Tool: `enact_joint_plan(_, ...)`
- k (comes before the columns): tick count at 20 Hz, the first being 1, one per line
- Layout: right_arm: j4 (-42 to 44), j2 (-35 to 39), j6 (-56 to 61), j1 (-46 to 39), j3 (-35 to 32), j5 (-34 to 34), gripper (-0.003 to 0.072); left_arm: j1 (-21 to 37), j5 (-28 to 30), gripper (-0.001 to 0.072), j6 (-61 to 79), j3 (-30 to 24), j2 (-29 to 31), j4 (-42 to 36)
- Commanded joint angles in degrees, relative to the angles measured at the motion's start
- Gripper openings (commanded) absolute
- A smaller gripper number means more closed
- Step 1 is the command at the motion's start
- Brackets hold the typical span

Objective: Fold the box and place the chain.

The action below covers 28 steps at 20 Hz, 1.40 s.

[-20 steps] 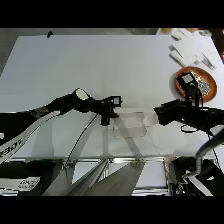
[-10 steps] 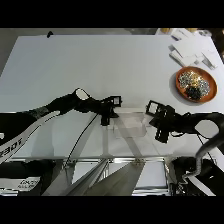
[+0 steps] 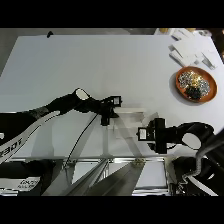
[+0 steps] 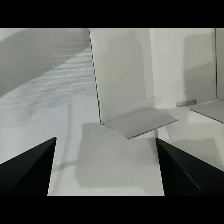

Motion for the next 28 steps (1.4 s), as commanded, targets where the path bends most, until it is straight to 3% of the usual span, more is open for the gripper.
enact_joint_plan(1, -2.5, 0.5, -0.5, 3.7, -4.2, -11.4, 0.0695, 0.0, 0.0, 0.0009, 0.0, 0.0, 0.0, 0.0)
enact_joint_plan(5, -1.5, -1.6, -0.4, 4.2, -4.3, -18.0, 0.0693, 0.0, 0.0, 0.0009, 0.0, 0.0, 0.0, 0.0)
enact_joint_plan(9, 1.9, -2.0, -1.1, -3.6, 0.0, -17.1, 0.0688, 0.0, 0.0, 0.0009, 0.0, 0.0, 0.0, 0.0)
enact_joint_plan(13, 10.7, -2.6, -11.4, -10.9, 0.6, -17.5, 0.0688, 0.0, 0.0, 0.0009, 0.0, 0.0, 0.0, 0.0)
enact_joint_plan(17, 28.0, -7.6, -30.9, -15.2, 0.7, -12.2, 0.0687, 0.0, 0.0, 0.0009, 0.0, 0.0, 0.0, 0.0)
enact_joint_plan(25, 40.3, -16.4, -45.9, -25.3, 1.0, -7.6, 0.0687, 0.0, 0.0, 0.0009, 0.0, 0.0, 0.0, 0.0)
enact_joint_plan(28, 40.3, -20.9, -49.5, -28.4, 2.5, -3.8, 0.0687, 0.0, 0.0, 0.0009, 0.0, 0.0, 0.0, 0.0)
